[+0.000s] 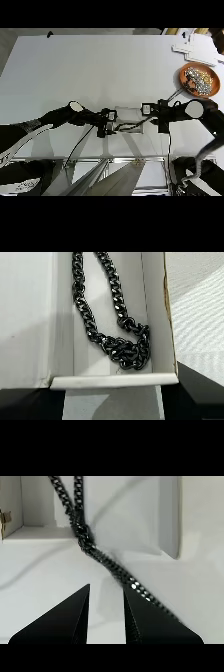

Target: Fold the box and place the chain.

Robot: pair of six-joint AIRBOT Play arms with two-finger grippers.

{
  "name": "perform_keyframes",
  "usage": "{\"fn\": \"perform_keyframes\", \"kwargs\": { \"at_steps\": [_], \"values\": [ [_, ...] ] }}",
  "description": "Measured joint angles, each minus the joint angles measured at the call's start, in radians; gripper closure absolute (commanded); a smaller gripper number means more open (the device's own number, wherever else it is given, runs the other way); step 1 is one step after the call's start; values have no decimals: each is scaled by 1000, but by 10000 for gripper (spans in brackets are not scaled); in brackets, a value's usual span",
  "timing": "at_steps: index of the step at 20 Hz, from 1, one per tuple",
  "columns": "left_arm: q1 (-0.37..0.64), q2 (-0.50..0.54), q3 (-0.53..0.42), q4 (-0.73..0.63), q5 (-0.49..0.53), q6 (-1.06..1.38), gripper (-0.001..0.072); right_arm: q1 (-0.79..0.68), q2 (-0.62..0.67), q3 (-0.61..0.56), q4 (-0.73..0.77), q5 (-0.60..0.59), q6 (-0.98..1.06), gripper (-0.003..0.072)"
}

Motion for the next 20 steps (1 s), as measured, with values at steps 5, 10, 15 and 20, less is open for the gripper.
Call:
{"fn": "perform_keyframes", "kwargs": {
  "at_steps": [5, 10, 15, 20],
  "values": [
    [0, 0, 0, 0, 0, 0, 502, -12, -94, -29, 44, -66, -86, 452],
    [0, 0, 0, 0, 0, 0, 502, -14, -140, -34, 56, -114, -106, 618],
    [0, 0, 0, 0, 0, 0, 502, -14, -138, -35, 23, -114, -95, 654],
    [0, 0, 0, 0, 0, 0, 502, -8, -36, -35, -71, -53, 47, 671]
  ]
}}
